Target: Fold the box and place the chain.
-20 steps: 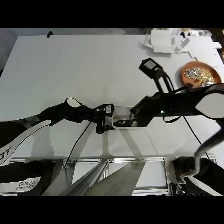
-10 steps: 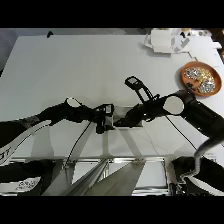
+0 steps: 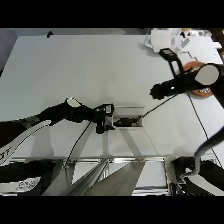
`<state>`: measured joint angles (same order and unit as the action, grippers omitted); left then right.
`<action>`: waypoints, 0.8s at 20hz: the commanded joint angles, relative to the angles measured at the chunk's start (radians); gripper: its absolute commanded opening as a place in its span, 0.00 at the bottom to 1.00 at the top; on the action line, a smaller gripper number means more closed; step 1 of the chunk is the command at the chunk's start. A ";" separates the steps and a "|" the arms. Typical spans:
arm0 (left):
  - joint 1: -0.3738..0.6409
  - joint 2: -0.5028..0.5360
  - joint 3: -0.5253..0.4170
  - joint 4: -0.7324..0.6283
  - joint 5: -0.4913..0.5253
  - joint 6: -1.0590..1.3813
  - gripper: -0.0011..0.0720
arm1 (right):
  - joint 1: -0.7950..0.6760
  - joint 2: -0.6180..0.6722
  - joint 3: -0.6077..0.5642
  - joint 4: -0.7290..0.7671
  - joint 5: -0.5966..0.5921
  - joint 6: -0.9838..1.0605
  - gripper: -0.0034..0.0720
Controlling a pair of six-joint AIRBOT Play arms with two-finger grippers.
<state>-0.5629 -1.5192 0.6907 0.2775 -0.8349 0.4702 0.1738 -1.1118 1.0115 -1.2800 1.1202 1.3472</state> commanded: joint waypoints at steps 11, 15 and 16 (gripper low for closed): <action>0.000 0.001 0.001 0.000 0.000 0.000 0.11 | -0.181 -0.394 0.002 -0.158 -0.010 0.078 0.57; 0.000 0.001 0.000 0.000 0.000 0.000 0.11 | -0.181 -0.397 0.000 -0.156 -0.021 0.079 0.42; 0.000 0.001 0.000 0.000 0.000 0.000 0.11 | -0.181 -0.397 -0.002 -0.156 -0.026 0.088 0.41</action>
<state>-0.5629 -1.5192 0.6907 0.2771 -0.8349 0.4702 -0.0063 -1.4979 1.0122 -1.4300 1.1015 1.4200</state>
